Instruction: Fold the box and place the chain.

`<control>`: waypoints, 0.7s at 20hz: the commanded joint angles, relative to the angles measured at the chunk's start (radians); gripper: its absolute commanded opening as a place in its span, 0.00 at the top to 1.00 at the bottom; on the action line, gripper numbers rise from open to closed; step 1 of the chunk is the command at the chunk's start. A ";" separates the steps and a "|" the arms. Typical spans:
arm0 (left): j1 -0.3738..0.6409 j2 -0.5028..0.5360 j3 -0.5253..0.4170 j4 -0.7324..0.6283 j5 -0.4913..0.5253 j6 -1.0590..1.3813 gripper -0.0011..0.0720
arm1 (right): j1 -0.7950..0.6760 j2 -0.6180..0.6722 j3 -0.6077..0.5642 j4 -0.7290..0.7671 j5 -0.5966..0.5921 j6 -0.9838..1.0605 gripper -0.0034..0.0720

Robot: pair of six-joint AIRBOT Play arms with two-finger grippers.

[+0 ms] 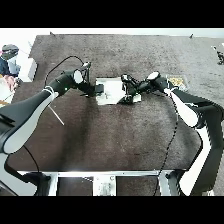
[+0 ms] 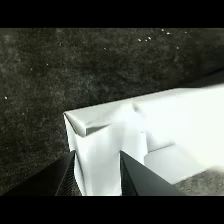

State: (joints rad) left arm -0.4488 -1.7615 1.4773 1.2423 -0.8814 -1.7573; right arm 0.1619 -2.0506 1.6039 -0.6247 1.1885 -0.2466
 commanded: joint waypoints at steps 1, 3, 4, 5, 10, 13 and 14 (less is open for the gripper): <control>-0.024 -0.067 0.116 0.097 -0.137 -0.097 0.56 | 0.001 0.000 0.000 0.000 0.000 0.000 0.48; -0.047 -0.093 0.175 0.155 -0.172 -0.142 0.56 | 0.001 0.000 0.000 0.000 0.000 0.000 0.48; -0.053 -0.103 0.195 0.175 -0.185 -0.169 0.56 | 0.001 0.000 0.000 0.000 0.001 0.000 0.48; -0.053 -0.110 0.207 0.180 -0.195 -0.192 0.56 | 0.001 0.000 0.000 0.000 0.000 0.000 0.48; -0.060 -0.151 0.250 0.206 -0.256 -0.257 0.57 | 0.001 0.000 0.000 0.000 0.000 0.000 0.48; -0.081 -0.187 0.319 0.271 -0.314 -0.288 0.59 | 0.001 0.000 0.000 0.000 0.000 0.000 0.48; -0.089 -0.198 0.338 0.285 -0.324 -0.295 0.59 | 0.001 0.000 0.000 0.000 0.000 0.000 0.48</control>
